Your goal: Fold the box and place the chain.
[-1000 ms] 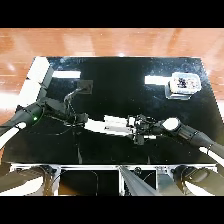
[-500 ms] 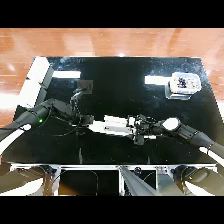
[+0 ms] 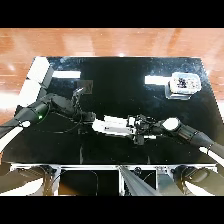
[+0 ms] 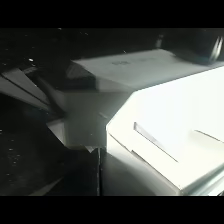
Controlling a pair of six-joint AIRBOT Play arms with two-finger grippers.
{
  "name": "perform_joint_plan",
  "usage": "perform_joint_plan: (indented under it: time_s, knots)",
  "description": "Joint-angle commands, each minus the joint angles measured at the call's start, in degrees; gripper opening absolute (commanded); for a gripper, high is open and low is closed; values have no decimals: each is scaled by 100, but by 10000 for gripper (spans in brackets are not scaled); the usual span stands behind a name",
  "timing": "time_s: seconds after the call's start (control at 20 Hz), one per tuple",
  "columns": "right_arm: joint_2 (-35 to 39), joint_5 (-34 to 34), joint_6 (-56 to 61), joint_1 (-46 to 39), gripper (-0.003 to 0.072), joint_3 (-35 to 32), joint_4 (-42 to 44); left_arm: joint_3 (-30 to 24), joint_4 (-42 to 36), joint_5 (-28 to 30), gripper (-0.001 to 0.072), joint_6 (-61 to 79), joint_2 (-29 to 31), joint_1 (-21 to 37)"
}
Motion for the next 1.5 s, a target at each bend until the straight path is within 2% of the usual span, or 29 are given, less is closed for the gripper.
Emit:
perform_joint_plan:
  time_s: [0.0,0.1,0.2,0.25,0.35,0.4,0.45,0.8,1.05,1.2,1.45]
  knots:
    - [-4,0,2,4,555,4,2,61,-55,225,36,76,0,-4]
    - [-4,0,2,2,555,4,2,63,-59,363,295,94,0,-4]
    - [-4,0,2,2,555,4,2,76,-57,481,328,107,2,-4]
    - [-4,0,2,2,555,4,2,98,-63,527,370,142,2,-4]
    - [-4,0,2,2,555,4,2,177,-66,656,531,208,2,-4]
    - [-4,0,2,2,555,4,2,225,-63,726,590,208,2,-4]
    - [-4,0,2,2,555,4,2,275,-66,767,619,208,2,-4]
    - [-4,-2,4,2,555,4,2,345,-238,723,619,210,2,-173]
    - [-4,-2,4,2,555,4,2,345,-317,293,619,236,2,-479]
    - [-4,-2,7,2,555,7,2,343,-282,238,620,273,31,-540]
    - [-4,-4,7,4,555,4,2,330,-173,-195,619,354,304,-861]
